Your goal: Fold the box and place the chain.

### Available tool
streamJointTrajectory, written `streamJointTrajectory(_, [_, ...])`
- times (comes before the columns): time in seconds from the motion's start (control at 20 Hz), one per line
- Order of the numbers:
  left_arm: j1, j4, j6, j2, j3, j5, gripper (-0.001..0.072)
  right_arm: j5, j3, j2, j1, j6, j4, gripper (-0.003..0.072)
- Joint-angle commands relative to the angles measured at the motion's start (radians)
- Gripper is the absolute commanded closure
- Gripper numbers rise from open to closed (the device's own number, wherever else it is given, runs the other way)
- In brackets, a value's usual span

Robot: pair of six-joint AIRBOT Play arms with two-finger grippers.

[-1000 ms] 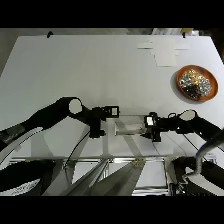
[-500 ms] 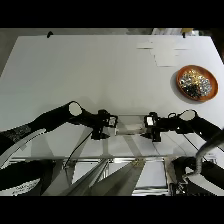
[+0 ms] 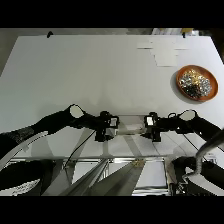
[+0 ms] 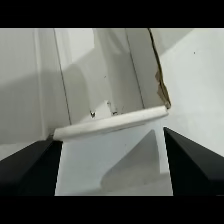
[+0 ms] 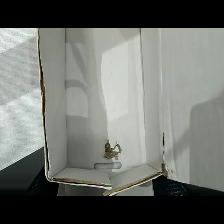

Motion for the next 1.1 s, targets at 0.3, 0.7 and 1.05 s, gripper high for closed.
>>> streamJointTrajectory(0.3, [-0.032,-0.057,0.003,-0.013,-0.001,0.067,0.001,0.0,0.0,0.001,0.0,0.0,0.0,0.0304])
streamJointTrajectory(0.7, [-0.034,-0.125,0.004,-0.013,0.0,0.11,0.0015,0.0,0.0,0.001,0.0,0.0,0.0,0.0304])
streamJointTrajectory(1.05, [-0.034,-0.132,0.007,-0.026,0.0,0.113,0.0159,0.0,0.0,0.001,0.0,0.0,0.0,0.0304])
